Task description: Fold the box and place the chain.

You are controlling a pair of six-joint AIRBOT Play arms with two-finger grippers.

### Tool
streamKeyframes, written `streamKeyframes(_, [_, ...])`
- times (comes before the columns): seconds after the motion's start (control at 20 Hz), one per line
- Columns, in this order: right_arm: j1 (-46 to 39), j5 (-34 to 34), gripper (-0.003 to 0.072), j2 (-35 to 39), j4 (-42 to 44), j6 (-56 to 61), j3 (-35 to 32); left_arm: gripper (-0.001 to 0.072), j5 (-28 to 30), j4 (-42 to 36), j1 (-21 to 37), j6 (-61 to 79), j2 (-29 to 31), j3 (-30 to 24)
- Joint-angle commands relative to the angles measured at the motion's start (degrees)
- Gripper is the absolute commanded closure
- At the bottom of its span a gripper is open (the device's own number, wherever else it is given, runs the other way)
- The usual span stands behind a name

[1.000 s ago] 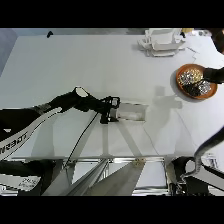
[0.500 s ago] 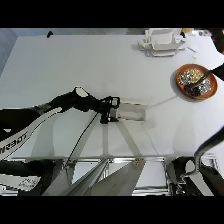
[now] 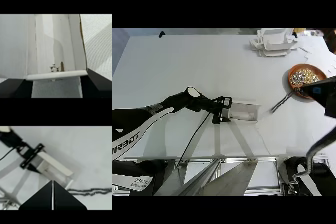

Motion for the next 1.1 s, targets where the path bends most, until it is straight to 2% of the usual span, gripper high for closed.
streamKeyframes(0.0, [8.5,-1.7,0.0672,0.9,0.4,1.5,-0.7,0.0504,0.0,0.0,0.0,0.0,0.0,0.0])
streamKeyframes(0.25, [12.6,-6.1,0.0671,-0.8,-1.7,1.6,-7.8,0.0504,0.0,0.0,0.0,0.0,0.0,0.0])
streamKeyframes(0.4, [12.6,-10.8,0.066,-2.2,-14.4,7.7,-17.1,0.0504,0.0,0.0,0.0,0.0,0.0,0.0])
streamKeyframes(0.5, [12.6,-16.4,0.0436,-4.0,-24.5,13.8,-23.2,0.0504,0.0,0.0,0.0,0.0,0.0,0.0])
streamKeyframes(0.55, [12.6,-19.0,0.0375,-5.6,-26.9,15.1,-25.6,0.0504,0.0,0.0,0.0,0.0,0.0,0.0])
streamKeyframes(0.65, [12.6,-22.4,0.0375,-10.0,-27.1,15.0,-28.3,0.0504,0.0,0.0,0.0,0.0,0.0,0.0])
streamKeyframes(0.8, [12.6,-25.5,0.0374,-18.4,-27.1,15.2,-28.5,0.0504,0.0,0.0,0.0,0.0,0.0,0.0])
streamKeyframes(1.05, [12.6,-27.0,0.0374,-30.3,-27.1,16.5,-28.5,0.0504,0.0,0.0,0.0,0.0,0.0,0.0])
